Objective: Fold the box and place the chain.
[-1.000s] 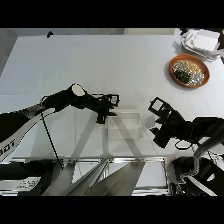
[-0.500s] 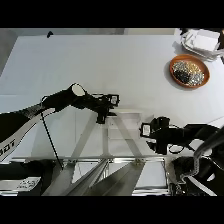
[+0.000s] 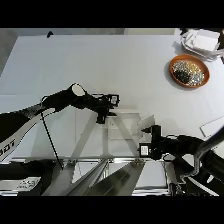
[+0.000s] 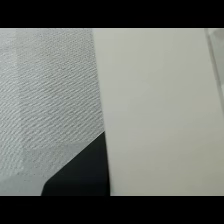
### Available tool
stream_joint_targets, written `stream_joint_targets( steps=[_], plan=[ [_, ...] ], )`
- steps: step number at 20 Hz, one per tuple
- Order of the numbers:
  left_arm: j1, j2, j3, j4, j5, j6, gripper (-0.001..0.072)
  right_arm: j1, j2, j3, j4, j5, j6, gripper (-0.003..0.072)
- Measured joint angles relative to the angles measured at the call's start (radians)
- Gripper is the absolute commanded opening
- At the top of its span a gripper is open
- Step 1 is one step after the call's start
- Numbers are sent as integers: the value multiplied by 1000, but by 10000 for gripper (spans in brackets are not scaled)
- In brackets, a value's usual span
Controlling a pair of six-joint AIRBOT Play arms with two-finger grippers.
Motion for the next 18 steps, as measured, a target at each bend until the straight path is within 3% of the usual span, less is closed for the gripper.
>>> stream_joint_targets(
  steps=[9, 14, 18],
  plan=[
    [0, 0, 0, 0, 0, 0, 10, 36, -80, -33, -9, -222, 35, 716],
    [0, 0, 0, 0, 0, 0, 10, 30, -98, -4, -45, -262, 38, 715],
    [0, 0, 0, 0, 0, 0, 10, -62, -102, 47, -52, -248, 35, 715]
  ],
)
